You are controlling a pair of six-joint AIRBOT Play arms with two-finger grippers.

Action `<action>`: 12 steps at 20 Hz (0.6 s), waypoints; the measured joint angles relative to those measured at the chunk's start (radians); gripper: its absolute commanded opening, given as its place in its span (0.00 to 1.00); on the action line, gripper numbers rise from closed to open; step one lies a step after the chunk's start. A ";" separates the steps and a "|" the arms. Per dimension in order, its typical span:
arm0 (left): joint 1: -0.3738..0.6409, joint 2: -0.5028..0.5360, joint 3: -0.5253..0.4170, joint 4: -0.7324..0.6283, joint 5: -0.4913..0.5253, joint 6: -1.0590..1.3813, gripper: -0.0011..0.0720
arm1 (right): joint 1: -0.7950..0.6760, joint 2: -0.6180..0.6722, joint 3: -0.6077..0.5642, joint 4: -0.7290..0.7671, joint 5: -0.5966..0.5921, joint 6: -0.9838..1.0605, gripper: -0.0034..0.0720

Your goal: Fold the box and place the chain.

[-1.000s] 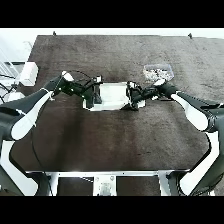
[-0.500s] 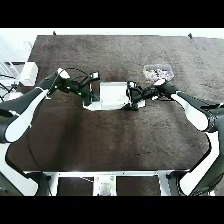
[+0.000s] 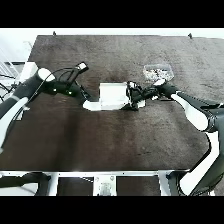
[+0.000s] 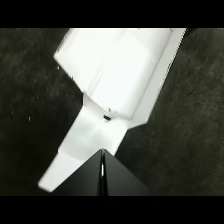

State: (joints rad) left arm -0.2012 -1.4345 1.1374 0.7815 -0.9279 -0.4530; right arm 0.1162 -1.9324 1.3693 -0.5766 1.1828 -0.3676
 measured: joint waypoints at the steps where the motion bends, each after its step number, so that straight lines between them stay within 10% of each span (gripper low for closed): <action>1: 0.002 0.042 -0.041 0.003 0.025 -0.057 0.04 | 0.000 0.000 0.000 0.000 0.000 0.000 0.84; 12: 0.073 0.179 -0.198 0.063 0.079 -0.687 0.04 | 0.000 0.000 0.000 0.000 0.001 0.000 0.84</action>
State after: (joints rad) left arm -0.1284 -1.2556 0.9394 0.8448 -0.8486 -1.1397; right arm 0.1162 -1.9324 1.3693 -0.5766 1.1835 -0.3679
